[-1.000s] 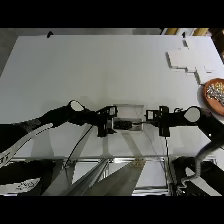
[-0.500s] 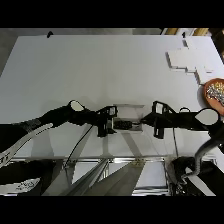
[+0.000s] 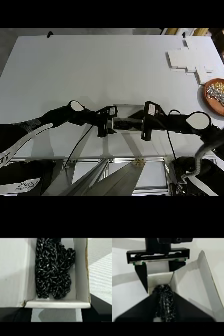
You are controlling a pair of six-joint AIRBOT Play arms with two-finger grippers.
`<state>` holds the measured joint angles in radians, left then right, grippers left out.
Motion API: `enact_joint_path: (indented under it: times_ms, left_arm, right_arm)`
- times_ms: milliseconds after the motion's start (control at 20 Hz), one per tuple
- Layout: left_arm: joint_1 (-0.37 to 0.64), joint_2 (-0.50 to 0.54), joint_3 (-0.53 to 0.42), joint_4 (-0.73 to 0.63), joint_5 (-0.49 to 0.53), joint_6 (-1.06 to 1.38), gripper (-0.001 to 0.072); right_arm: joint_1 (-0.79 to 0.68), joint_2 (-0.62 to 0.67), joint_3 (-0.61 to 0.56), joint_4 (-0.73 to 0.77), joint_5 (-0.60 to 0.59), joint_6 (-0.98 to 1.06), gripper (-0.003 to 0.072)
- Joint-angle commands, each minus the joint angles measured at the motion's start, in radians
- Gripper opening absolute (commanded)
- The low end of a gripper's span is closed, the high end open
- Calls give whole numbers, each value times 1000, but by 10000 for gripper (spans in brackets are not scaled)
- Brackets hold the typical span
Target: Fold the box and place the chain.
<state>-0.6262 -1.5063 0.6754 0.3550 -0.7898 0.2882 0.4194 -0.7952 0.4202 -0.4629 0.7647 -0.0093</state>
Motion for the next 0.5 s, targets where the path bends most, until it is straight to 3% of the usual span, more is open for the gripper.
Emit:
enact_joint_path:
  times_ms: [0, 200, 450]
  left_arm:
    - [1, 1, 0, 0, 0, 0, 205]
    - [1, 1, 0, 0, 0, 0, 205]
    - [1, 1, 0, 0, 0, 0, 205]
  right_arm:
    - [33, 1, 11, -66, -108, 1, 328]
    - [-79, 86, 45, -339, 2, 5, 328]
    - [-348, 65, 38, -485, 100, 5, 328]
